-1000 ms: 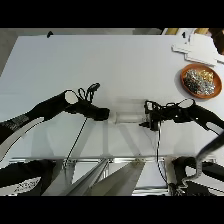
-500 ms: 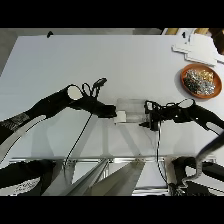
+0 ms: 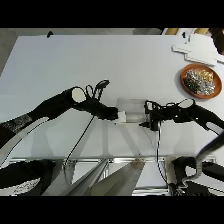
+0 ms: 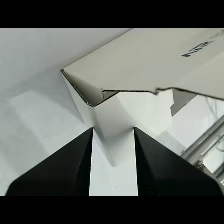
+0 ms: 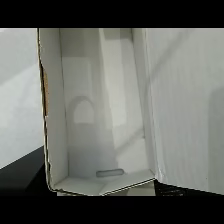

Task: Fold the box and place the chain.

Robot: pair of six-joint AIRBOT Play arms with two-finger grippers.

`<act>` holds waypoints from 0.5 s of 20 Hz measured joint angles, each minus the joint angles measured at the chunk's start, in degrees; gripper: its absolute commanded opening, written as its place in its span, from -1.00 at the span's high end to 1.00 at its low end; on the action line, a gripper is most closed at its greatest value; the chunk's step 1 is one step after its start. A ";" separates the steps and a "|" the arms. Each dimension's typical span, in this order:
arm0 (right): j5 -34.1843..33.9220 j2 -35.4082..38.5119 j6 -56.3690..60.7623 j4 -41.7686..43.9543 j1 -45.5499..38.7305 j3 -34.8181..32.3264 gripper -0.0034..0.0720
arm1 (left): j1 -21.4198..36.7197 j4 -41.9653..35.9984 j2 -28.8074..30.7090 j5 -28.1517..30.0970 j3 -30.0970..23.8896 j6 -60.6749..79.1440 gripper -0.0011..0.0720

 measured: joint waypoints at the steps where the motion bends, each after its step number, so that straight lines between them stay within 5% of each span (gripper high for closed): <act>1: 0.00 0.00 0.00 0.00 0.00 0.00 -0.15 | -0.48 1.88 -0.04 -0.07 0.72 -2.01 0.17; 10: 0.00 0.00 0.02 0.00 0.00 0.00 -0.15 | -4.90 13.07 -2.08 -1.88 7.74 -14.97 0.17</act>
